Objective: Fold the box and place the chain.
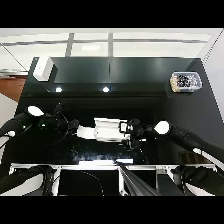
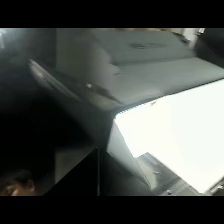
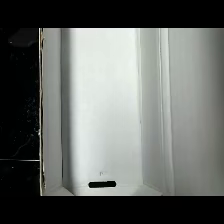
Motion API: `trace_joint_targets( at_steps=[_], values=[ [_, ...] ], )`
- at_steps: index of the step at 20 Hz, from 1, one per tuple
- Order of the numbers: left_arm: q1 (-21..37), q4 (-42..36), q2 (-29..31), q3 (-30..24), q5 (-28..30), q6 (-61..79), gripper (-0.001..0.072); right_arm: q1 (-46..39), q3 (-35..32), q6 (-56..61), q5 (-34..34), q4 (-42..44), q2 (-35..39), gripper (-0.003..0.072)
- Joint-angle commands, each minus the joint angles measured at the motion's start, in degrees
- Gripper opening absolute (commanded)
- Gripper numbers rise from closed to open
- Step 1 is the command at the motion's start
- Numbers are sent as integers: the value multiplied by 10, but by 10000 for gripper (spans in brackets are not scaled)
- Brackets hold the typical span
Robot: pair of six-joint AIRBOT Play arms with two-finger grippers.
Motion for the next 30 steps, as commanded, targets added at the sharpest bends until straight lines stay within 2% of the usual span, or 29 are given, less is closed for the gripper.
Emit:
trace_joint_targets(
  at_steps=[1, 4, 7, 8, 9, 10, 11, 14, 20, 23, 27, 30],
  values=[
    [0, -19, -1, 0, -19, 30, 31, 0, 0, 0, 0, 0, 0, 478],
    [0, -19, -1, 0, -25, 37, 36, 0, 0, 0, 0, 0, 0, 478],
    [0, -18, -1, 1, -21, 49, 210, 0, 0, 0, 0, 0, 0, 478],
    [0, -18, 1, 1, -21, 63, 334, 0, 0, 0, 0, 0, 0, 478],
    [0, -18, 4, 1, -22, 71, 500, 0, 0, 0, 0, 0, 0, 478],
    [0, -18, 6, 2, -26, 71, 619, 0, 0, 0, 0, 0, 0, 478],
    [0, -17, 9, 5, -33, 72, 649, 0, 0, 0, 0, 0, 0, 478],
    [0, -13, 12, 21, -69, 72, 649, 0, 0, 0, 0, 0, 0, 478],
    [-5, -18, 48, 34, -73, 71, 646, 0, 0, 0, -1, 0, 0, 478],
    [-49, -18, 58, 34, -55, 66, 646, 0, 0, 0, -9, 0, 0, 478],
    [-128, -19, 58, 34, 0, 49, 635, 0, 0, 0, -12, 0, 0, 478],
    [-154, -19, 58, 35, 6, 34, 624, 0, 0, 0, -12, 0, 0, 478]
  ],
)
